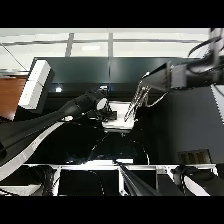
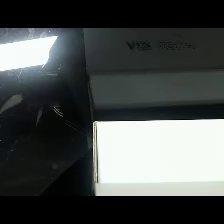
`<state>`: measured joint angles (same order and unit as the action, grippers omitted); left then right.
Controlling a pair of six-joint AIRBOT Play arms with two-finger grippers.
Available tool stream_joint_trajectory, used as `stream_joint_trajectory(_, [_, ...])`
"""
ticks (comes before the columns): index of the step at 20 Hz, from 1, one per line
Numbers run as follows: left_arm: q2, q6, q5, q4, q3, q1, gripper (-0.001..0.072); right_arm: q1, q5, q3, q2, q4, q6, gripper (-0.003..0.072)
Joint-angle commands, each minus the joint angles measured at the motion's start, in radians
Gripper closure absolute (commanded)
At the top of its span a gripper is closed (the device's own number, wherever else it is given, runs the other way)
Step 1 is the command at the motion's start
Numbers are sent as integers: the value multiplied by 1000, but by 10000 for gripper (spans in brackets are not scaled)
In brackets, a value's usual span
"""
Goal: Fold the box and place the chain.
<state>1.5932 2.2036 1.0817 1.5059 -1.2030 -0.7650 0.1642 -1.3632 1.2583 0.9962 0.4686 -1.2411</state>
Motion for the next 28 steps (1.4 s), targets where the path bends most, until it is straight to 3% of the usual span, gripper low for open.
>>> stream_joint_trajectory(1, [1, 0, 0, 0, -1, 1, 678, 38, 82, -142, 6, 26, 1, 671])
stream_joint_trajectory(6, [1, 0, 0, 0, -1, 1, 677, 143, 384, -393, 27, 48, 0, 669])
stream_joint_trajectory(13, [1, 0, 0, 0, -1, 1, 677, 162, 467, -478, 81, 134, -23, 648])
stream_joint_trajectory(14, [1, 0, 0, 0, -1, 1, 677, 158, 466, -477, 80, 134, -27, 438])
stream_joint_trajectory(15, [1, 0, 0, 0, -1, 1, 677, 144, 453, -475, 80, 134, -27, 322])
stream_joint_trajectory(19, [1, 0, 0, 0, -1, 1, 678, -37, 349, -453, 69, 142, 0, 314])
stream_joint_trajectory(23, [1, 0, 0, 0, -1, 1, 677, -156, 409, -454, 69, 446, 2, 314])
stream_joint_trajectory(24, [1, 0, 0, 0, -1, 1, 677, -154, 450, -454, 71, 518, 3, 273])
stream_joint_trajectory(25, [1, 0, 0, 0, -1, 1, 677, -149, 496, -454, 76, 583, 4, -6])
stream_joint_trajectory(28, [1, 0, 0, 0, -1, 1, 677, -143, 633, -454, 122, 692, -91, -34])
